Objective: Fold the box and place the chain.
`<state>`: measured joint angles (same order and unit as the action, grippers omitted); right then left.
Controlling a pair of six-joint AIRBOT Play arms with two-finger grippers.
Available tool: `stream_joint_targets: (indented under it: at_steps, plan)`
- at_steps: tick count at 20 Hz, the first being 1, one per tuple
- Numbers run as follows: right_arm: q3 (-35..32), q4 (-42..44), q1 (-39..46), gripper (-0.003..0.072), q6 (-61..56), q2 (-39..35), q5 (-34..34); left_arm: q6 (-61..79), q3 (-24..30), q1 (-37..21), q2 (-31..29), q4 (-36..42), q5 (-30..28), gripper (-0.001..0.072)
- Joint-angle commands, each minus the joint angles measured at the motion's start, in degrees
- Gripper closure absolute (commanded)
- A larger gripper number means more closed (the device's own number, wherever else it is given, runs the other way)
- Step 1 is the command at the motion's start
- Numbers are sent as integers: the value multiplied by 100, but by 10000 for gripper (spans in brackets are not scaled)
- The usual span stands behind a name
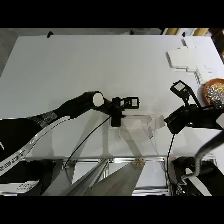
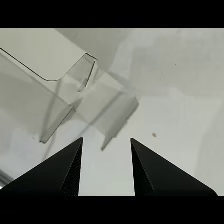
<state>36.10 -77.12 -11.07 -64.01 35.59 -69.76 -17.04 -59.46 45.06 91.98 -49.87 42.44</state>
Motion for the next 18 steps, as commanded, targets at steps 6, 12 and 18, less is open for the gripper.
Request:
stream_joint_targets:
  at_steps: [6, 12, 18]
  plan:
    - [4, -2, -4, 351, 9, -7, 7, 13, 4, 4, 13, -9, 44, 699]
    - [-127, 695, -7, 665, 1539, -7, -116, 13, 4, 4, 13, -9, 44, 699]
    - [-868, 1438, -306, 664, 3364, 0, -74, 13, 4, 4, 13, -9, 46, 699]
